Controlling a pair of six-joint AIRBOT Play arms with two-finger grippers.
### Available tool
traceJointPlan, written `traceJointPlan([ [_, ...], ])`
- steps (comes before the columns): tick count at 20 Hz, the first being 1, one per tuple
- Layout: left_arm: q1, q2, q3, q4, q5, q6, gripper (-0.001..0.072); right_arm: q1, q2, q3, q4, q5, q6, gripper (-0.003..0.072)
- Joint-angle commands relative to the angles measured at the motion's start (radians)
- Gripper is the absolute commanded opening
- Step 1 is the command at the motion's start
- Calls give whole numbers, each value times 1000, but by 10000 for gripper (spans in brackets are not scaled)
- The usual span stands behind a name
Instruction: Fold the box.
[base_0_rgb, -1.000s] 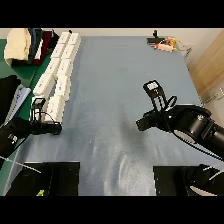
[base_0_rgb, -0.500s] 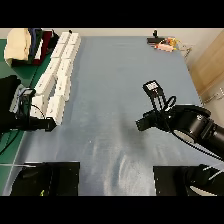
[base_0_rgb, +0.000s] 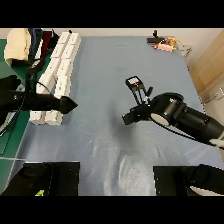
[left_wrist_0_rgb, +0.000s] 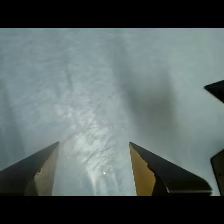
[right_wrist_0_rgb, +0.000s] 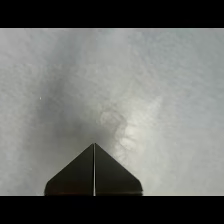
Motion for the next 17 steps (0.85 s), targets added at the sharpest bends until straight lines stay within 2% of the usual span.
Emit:
traceJointPlan([
  [1,-205,-132,66,-32,156,-4,694,-1,-149,177,21,85,-20,6],
  [3,-276,-228,94,-32,199,-4,694,-5,-218,272,22,155,-20,6],
  [5,-317,-318,125,-32,198,-4,694,-26,-267,331,46,198,-19,6],
  [8,-347,-397,162,-32,200,-3,694,-65,-293,348,103,201,-19,6],
  [17,-346,-408,169,-32,203,-3,693,-66,-293,348,87,203,-19,6],
])
